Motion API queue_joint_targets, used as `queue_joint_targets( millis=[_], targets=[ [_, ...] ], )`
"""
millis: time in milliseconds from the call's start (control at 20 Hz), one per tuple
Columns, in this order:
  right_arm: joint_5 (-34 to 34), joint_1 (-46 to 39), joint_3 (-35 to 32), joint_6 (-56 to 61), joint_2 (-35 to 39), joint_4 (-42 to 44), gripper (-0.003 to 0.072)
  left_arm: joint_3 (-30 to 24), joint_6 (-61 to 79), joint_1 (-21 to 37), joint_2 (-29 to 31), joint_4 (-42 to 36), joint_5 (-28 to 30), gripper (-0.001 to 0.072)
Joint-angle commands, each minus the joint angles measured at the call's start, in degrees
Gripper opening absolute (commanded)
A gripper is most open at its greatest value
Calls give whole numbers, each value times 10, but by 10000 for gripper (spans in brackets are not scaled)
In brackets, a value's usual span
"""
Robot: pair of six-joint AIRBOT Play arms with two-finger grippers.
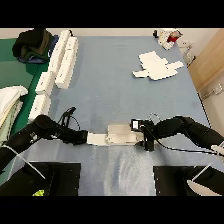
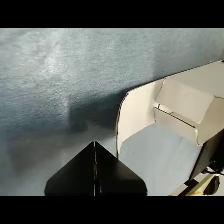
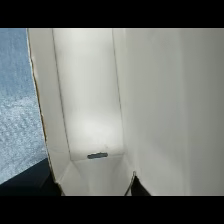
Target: Fold the box.
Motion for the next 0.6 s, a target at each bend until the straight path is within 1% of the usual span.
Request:
queue_joint_targets(
  millis=[0,100,350,550],
  targets=[
    [0,0,1,0,0,0,464,-7,3,-74,-22,-52,64,13],
    [0,0,1,0,0,0,465,-2,4,-87,-21,-65,64,13],
    [0,0,1,0,0,0,464,31,35,-87,-17,-94,31,14],
    [0,0,1,0,0,0,464,49,35,-87,-17,-101,23,19]
  ],
)
